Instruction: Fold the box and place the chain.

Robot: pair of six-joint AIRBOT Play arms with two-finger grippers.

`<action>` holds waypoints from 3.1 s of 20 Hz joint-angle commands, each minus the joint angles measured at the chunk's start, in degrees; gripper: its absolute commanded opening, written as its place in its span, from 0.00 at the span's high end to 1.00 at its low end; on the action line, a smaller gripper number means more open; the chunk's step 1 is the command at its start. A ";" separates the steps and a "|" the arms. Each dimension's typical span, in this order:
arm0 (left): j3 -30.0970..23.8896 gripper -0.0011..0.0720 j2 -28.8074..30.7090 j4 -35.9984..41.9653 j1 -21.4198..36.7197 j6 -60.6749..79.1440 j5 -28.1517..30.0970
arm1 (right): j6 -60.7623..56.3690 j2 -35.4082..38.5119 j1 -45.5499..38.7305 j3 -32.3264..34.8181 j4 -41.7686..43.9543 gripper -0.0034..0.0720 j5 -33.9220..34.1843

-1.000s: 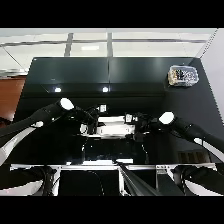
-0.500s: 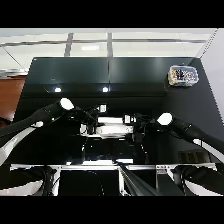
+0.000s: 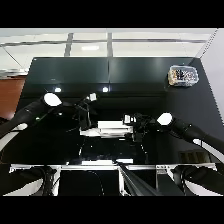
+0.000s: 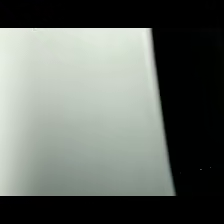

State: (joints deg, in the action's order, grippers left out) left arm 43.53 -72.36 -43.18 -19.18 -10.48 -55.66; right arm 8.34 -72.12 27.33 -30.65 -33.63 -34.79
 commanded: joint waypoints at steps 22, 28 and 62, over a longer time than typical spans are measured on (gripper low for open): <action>-3.13 0.95 -7.56 19.43 -0.87 -14.80 11.08 | 0.00 0.00 0.07 0.02 0.04 0.79 -0.09; -1.88 0.95 -8.20 18.97 -0.35 -14.78 8.79 | 0.00 0.00 0.04 0.00 0.04 0.79 -0.09; -12.35 0.53 6.80 1.92 -6.86 14.91 13.07 | 0.00 0.00 0.07 0.02 0.13 0.79 -0.09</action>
State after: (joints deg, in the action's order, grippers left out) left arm 31.22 -65.52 -41.36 -25.91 4.75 -42.74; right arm 8.34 -72.12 27.33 -30.65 -33.50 -34.87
